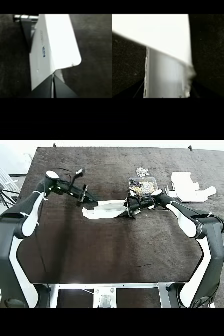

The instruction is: Fold the box and place the chain.

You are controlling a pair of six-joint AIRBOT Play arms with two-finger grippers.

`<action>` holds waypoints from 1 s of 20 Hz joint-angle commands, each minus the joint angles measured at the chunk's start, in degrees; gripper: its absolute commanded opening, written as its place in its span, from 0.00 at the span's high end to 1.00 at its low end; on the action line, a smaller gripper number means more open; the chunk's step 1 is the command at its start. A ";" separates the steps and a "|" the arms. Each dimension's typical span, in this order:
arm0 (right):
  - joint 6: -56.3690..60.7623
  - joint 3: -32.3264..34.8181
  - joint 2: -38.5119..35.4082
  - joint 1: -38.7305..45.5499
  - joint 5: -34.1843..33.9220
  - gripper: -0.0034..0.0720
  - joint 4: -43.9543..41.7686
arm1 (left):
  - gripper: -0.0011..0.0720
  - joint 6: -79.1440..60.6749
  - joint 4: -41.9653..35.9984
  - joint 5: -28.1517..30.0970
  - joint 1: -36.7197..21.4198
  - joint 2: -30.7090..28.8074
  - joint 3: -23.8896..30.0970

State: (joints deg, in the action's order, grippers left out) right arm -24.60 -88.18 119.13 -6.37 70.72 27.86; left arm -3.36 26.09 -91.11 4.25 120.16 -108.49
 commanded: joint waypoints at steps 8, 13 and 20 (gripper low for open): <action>0.02 0.02 0.04 -0.02 0.04 0.40 -0.02 | 0.97 5.44 -2.36 -14.10 -0.39 -4.87 -5.55; 0.02 0.02 0.04 -0.02 0.07 0.40 -0.02 | 0.97 -0.26 -1.95 -6.49 5.27 -15.61 5.18; 0.02 0.02 0.04 -0.02 0.07 0.40 -0.02 | 0.97 -12.07 -0.59 20.09 16.28 -29.07 35.23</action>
